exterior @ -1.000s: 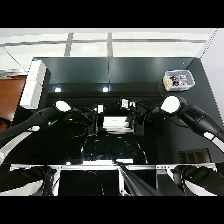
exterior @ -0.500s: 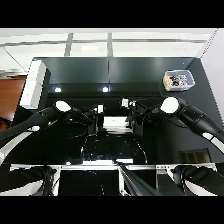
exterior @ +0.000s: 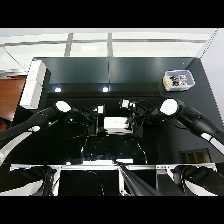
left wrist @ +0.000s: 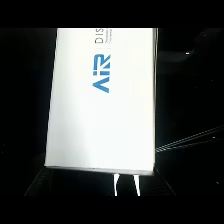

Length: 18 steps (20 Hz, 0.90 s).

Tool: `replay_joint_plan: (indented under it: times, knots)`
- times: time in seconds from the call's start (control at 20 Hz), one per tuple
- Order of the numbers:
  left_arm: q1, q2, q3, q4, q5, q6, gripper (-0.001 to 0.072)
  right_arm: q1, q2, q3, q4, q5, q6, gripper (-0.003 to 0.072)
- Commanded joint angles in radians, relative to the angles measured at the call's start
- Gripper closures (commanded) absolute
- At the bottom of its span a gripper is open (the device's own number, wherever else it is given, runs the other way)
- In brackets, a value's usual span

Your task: Fold the box and place the chain.

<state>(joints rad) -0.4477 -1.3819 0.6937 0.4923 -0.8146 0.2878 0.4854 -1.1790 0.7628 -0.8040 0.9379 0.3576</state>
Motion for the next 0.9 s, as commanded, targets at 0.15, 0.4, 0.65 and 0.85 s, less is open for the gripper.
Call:
replay_joint_plan:
  times: [0.15, 0.4, 0.65, 0.85]
  knots:
    - [0.000, 0.000, 0.000, 0.000, 0.002, -0.001, 0.0369, -0.020, 0.035, 0.026, 0.172, 0.023, 0.447, 0.0536]
    - [0.000, 0.000, 0.000, 0.000, 0.002, -0.001, 0.0369, -0.100, 0.035, 0.025, 0.300, 0.080, 0.631, 0.0674]
    - [0.000, 0.000, 0.000, 0.000, 0.002, -0.001, 0.0369, -0.184, 0.030, 0.025, 0.420, 0.091, 0.635, 0.0674]
    - [0.000, 0.000, 0.000, 0.000, 0.002, -0.001, 0.0369, -0.184, -0.024, 0.015, 0.450, 0.115, 0.648, 0.0674]
